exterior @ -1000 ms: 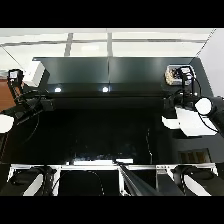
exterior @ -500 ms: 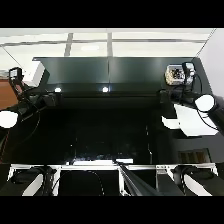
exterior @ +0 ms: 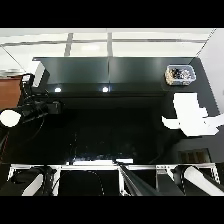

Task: Fold the box and place the chain.

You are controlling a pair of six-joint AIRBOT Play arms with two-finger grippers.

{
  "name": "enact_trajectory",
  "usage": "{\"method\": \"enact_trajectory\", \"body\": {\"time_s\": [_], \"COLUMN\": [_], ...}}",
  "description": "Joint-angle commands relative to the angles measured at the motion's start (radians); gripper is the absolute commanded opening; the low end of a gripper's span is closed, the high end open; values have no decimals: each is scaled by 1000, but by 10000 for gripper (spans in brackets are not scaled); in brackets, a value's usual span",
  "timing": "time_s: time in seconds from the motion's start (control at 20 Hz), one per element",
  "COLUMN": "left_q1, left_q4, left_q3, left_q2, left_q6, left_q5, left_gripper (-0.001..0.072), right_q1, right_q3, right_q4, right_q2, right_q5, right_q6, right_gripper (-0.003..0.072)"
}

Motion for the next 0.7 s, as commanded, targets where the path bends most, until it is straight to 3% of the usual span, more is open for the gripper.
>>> {"method": "enact_trajectory", "body": {"time_s": [0.0, 0.2, 0.4, 0.5, 0.65], "left_q1": [0, 0, 0, 0, 0], "left_q4": [6, -2, -1, -2, -1], "left_q3": [0, 0, 0, 1, 0], "left_q2": [-1, -1, -1, -1, -1], "left_q6": [4, 4, 4, 4, 4], "left_q5": [-22, -20, -17, -14, -14], "left_gripper": [716, 716, 716, 716, 716], "right_q1": [-293, -321, -238, -209, -179], "right_q3": [122, 318, 347, 347, 348], "right_q4": [314, 385, 171, 149, 171], "right_q2": [-194, -465, -535, -544, -543], "right_q5": [146, 562, 573, 582, 582], "right_q6": [-185, -523, -642, -685, -707], "right_gripper": [714, 714, 714, 712, 342]}}
